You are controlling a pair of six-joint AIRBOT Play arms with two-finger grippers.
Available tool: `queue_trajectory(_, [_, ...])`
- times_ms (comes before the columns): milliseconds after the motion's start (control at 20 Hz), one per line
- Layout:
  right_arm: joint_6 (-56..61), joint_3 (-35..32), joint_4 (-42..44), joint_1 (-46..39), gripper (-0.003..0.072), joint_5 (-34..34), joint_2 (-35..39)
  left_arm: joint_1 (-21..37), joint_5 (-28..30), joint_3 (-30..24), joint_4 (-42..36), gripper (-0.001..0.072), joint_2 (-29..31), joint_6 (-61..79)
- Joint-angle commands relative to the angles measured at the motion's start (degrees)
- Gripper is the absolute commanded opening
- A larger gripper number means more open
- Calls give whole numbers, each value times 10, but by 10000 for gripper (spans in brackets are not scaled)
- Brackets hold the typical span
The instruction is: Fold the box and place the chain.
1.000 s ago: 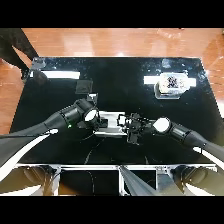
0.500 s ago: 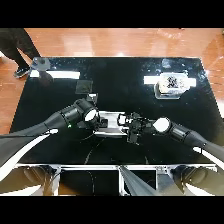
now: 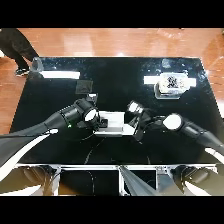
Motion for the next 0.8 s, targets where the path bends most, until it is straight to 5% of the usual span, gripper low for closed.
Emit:
queue_trajectory(0, [222, 0, -49, -113, 21, 140, 68, 0, 3, 0, 0, 26, 0, 0])
queue_trajectory(250, [398, -10, -50, -283, 20, 264, 90, 0, 0, 0, 0, 26, 0, 2])
queue_trajectory(550, [538, -87, -44, -289, 21, 192, 37, 0, 3, 0, 0, 26, -1, 2])
queue_trajectory(750, [503, -84, 108, -234, 20, 140, -68, 0, 0, 0, 0, 26, -1, 2])
